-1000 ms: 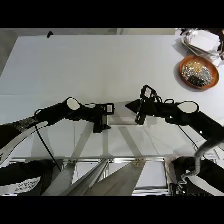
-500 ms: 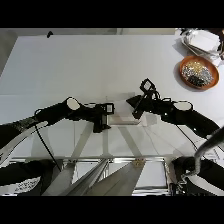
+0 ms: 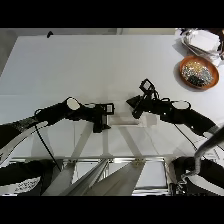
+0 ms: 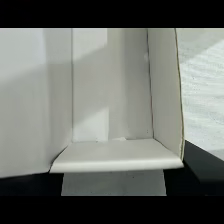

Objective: Fold the box and place the chain.

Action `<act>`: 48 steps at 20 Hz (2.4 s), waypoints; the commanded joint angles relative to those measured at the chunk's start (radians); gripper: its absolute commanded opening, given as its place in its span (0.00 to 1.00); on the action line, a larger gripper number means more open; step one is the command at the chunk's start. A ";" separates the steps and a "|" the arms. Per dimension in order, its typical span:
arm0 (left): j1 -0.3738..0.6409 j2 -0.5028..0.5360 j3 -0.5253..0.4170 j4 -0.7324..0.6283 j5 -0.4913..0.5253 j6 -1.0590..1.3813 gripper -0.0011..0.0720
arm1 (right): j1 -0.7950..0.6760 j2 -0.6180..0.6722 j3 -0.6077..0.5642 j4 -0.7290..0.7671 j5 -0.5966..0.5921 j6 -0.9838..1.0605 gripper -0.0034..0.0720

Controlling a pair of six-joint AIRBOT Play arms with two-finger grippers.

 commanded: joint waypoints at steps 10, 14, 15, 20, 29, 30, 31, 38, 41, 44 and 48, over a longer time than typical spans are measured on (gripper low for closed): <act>-0.001 0.000 0.000 -0.003 0.000 -0.005 0.39 | 0.000 -0.029 0.000 -0.164 0.137 0.176 0.07; -0.001 0.000 0.000 -0.003 -0.002 -0.004 0.39 | 0.000 0.005 0.014 -0.164 0.150 0.176 0.07; -0.001 0.000 0.000 -0.002 -0.001 -0.005 0.39 | 0.000 0.024 0.021 -0.164 0.153 0.176 0.07; -0.001 0.000 0.000 -0.002 -0.001 -0.005 0.39 | 0.000 0.165 0.041 -0.218 0.199 0.203 0.07; -0.001 0.000 0.000 -0.002 0.000 -0.005 0.39 | 0.000 0.336 0.041 -1.122 0.461 0.584 0.07; -0.001 0.000 0.000 -0.002 -0.001 -0.005 0.39 | 0.000 0.324 0.040 -1.162 0.487 0.568 0.15; -0.001 0.000 0.000 -0.003 0.000 -0.004 0.39 | 0.000 0.307 0.039 -1.176 0.497 0.532 0.41; -0.001 0.000 0.000 -0.003 0.000 -0.005 0.39 | 0.000 0.169 0.035 -1.084 0.329 0.217 0.60; -0.001 0.000 0.000 -0.003 0.000 -0.005 0.39 | 0.000 0.134 0.035 -0.972 0.266 0.167 0.60; -0.001 0.000 0.000 -0.002 0.000 -0.004 0.39 | 0.000 0.130 0.035 -0.940 0.269 0.134 0.60; -0.001 0.000 0.000 -0.002 0.000 -0.004 0.39 | 0.000 0.127 0.035 -0.896 0.288 0.134 0.57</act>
